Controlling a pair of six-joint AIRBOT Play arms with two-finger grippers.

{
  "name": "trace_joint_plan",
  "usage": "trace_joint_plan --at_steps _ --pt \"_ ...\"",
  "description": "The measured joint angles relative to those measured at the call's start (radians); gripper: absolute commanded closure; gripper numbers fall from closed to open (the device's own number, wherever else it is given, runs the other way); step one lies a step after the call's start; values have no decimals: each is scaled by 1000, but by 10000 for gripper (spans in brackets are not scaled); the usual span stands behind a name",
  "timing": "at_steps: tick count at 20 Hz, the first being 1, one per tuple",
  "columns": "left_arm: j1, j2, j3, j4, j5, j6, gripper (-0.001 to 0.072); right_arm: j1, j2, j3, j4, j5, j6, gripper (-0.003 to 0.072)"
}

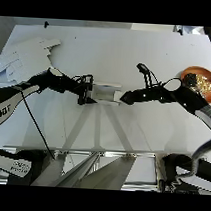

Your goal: Fold the box and place the chain.

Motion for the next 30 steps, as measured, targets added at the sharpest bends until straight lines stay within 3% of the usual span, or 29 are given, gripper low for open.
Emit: trace_joint_plan --at_steps 4,5,9,11,14,22,27,29,30 --pt "0 0 0 0 0 0 374 0 0 0 -9 -20 4 420" --pt "0 0 0 0 0 0 374 0 0 0 -14 -21 4 379" --pt "0 0 0 0 0 0 374 2 0 0 -32 -34 9 361" --pt "0 0 0 0 0 0 374 12 0 0 -70 -53 40 298" --pt "0 0 0 0 0 0 374 40 0 0 -137 -82 93 263" --pt "0 0 0 0 0 0 374 72 0 0 -83 -122 137 263" --pt "0 0 0 0 0 0 374 89 0 0 -33 -116 136 292" --pt "0 0 0 0 0 0 374 106 0 0 -29 -113 136 432" --pt "0 0 0 1 0 2 374 115 0 0 -34 -115 136 435"
